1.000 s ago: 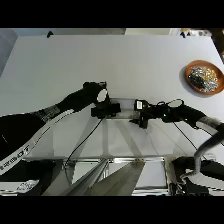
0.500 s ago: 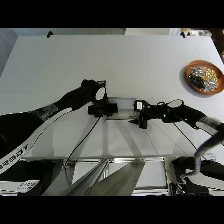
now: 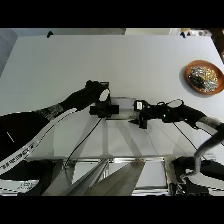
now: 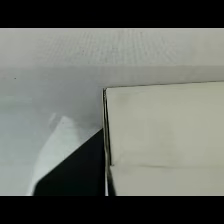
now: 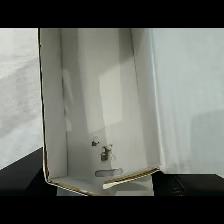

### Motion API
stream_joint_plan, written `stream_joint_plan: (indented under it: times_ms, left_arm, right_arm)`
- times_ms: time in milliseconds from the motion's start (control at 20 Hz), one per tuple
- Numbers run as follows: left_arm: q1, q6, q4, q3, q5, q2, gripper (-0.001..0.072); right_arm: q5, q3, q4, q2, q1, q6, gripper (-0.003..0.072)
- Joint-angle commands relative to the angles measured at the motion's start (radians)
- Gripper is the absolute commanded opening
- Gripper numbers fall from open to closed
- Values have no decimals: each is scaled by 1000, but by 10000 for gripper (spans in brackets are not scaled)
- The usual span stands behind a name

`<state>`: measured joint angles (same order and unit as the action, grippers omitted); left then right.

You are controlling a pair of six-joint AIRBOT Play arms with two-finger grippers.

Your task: Fold the box and place the chain.

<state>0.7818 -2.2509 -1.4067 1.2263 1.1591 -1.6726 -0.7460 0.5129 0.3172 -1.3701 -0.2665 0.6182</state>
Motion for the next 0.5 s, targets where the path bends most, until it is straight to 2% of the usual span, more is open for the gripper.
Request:
stream_joint_plan:
  times_ms: [0, 100, 150, 250, 300, 450]
  left_arm:
    - [5, -1, -7, 0, 5, -5, 3]
    - [5, -1, -7, 0, 6, -5, 4]
    - [5, 0, -6, 0, 7, -5, 51]
    - [5, 3, -6, 0, 6, 5, 295]
    - [3, 3, -7, 0, 6, 13, 320]
    - [-13, 30, -5, 0, 6, 53, 328]
  right_arm:
    - [1, 0, 0, 1, 0, 0, 316]
    - [1, 0, 0, 1, 0, 0, 316]
    - [1, 0, 0, 1, 0, 0, 316]
    - [1, 0, 0, 1, 0, 0, 316]
    - [1, 0, 0, 1, 0, 0, 316]
    - [1, 0, 0, 1, 0, 0, 316]
